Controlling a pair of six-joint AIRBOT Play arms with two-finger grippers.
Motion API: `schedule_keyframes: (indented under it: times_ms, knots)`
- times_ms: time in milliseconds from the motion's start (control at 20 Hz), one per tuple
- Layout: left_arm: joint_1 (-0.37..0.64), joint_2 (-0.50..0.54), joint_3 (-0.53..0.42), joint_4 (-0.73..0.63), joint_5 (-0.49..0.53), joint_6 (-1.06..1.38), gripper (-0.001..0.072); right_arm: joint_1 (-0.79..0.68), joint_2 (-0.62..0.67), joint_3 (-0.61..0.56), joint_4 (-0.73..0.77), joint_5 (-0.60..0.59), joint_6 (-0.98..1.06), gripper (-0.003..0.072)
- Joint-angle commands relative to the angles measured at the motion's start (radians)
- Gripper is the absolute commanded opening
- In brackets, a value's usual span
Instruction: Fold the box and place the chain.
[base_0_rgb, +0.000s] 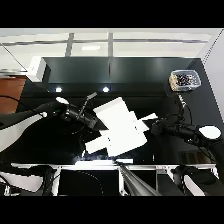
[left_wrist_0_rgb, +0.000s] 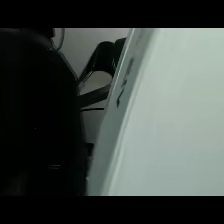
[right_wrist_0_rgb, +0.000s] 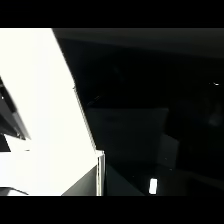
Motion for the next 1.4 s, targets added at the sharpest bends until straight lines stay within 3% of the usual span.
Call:
schedule_keyframes:
  times_ms: [0, 50, 100, 150, 500, 700, 900, 1350]
  knots:
    - [0.001, -0.005, 0.032, 0.028, -0.009, 0.018, 0.0037, 0.000, 0.001, 0.000, -0.055, 0.005, 0.032, 0.0041]
    - [0.001, -0.005, 0.037, 0.028, -0.014, 0.018, 0.0027, -0.001, 0.001, 0.000, -0.058, 0.013, 0.037, 0.0094]
    - [0.001, -0.005, 0.040, 0.028, -0.021, 0.018, 0.0026, -0.006, 0.002, 0.003, -0.058, 0.023, 0.037, 0.0355]
    - [0.001, -0.005, 0.044, 0.030, -0.026, 0.018, 0.0026, -0.021, 0.002, 0.016, -0.068, 0.037, 0.037, 0.0707]
    - [-0.017, 0.015, 0.108, 0.220, -0.044, 0.026, 0.0020, -0.196, 0.003, 0.347, -0.509, 0.288, 0.028, 0.0703]
    - [-0.129, 0.155, 0.111, 0.245, 0.018, 0.192, 0.0019, -0.116, 0.002, 0.324, -0.522, 0.303, -0.154, 0.0703]
    - [-0.233, 0.267, 0.085, 0.350, 0.333, 0.298, 0.0022, -0.040, 0.002, 0.291, -0.528, 0.266, -0.301, 0.0703]
    - [-0.261, 0.198, 0.069, 0.414, 0.372, 0.252, 0.0022, 0.102, -0.005, 0.118, -0.527, 0.153, -0.376, 0.0703]
